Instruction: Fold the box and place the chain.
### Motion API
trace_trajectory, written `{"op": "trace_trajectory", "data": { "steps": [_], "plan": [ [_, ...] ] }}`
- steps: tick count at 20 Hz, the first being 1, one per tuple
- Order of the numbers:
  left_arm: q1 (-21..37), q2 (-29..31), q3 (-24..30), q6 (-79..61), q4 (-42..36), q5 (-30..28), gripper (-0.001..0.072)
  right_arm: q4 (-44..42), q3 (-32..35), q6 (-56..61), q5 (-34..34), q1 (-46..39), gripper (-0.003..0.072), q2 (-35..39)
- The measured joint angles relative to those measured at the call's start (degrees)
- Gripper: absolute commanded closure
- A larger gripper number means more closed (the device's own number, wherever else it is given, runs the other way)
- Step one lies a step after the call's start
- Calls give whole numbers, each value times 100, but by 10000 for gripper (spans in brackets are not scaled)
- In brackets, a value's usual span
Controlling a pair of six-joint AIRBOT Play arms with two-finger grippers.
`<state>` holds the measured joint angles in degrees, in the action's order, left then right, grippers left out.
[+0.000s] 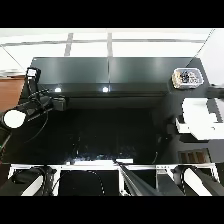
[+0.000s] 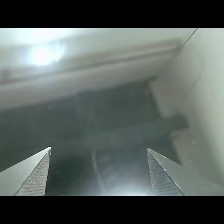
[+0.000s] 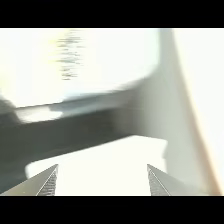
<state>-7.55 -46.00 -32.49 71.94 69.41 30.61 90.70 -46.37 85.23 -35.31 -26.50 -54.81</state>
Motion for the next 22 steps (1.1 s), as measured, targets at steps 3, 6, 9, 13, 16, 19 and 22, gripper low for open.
{"op": "trace_trajectory", "data": {
  "steps": [3,6,9,13,16,19,22],
  "plan": [
    [367,7,-2,236,334,380,6,365,-321,546,-245,-1366,-34,-474],
    [551,0,-4,341,463,540,6,208,-743,527,-719,-2159,-34,-1154],
    [621,-2,-4,387,560,634,6,35,-1502,275,-1541,-2597,-34,-2044],
    [651,-7,-4,415,647,726,7,-922,-2610,-774,-2754,-3016,-34,-3091],
    [658,-22,-4,422,671,754,7,-1604,-3038,-1727,-3475,-3171,-34,-3639],
    [658,-26,-4,437,671,756,7,-1878,-3198,-2487,-3939,-3209,23,-3958],
    [658,-28,-4,437,669,743,7,-1773,-3257,-2885,-4194,-3220,266,-4079]
  ]
}}
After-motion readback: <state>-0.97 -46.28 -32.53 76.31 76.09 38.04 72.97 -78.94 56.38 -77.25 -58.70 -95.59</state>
